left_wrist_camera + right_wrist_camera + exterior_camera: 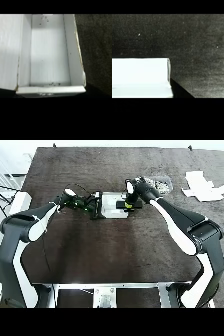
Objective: Fold the box and place the chain.
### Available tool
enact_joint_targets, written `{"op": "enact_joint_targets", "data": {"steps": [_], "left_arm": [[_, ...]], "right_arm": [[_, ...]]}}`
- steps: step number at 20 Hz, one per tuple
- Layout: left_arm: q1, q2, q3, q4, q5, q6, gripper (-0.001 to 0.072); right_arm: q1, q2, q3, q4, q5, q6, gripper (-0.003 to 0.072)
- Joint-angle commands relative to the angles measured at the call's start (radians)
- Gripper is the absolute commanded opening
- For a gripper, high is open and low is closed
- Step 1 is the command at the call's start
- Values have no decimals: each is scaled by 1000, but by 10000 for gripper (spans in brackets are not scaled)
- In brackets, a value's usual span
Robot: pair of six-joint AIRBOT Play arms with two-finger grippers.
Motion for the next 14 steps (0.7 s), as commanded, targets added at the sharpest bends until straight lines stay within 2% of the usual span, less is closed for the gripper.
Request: {"op": "enact_joint_targets", "data": {"steps": [1,2,3,4,11,13,14], "left_arm": [[0,0,0,1,-1,0,622],[0,0,0,1,-1,0,622],[0,0,0,1,-1,0,622],[0,0,0,1,-1,0,622],[0,0,0,1,-1,0,622],[0,0,0,1,-1,0,622],[0,0,0,1,-1,0,622]], "right_arm": [[11,-6,19,-30,-3,0,15],[11,-7,19,-27,-2,-2,17],[9,-6,20,-27,-2,-2,66],[9,-5,21,-27,-2,-2,229],[10,26,20,-19,4,-2,329],[14,36,20,-8,13,-2,426],[16,41,20,-8,23,-2,433]]}}
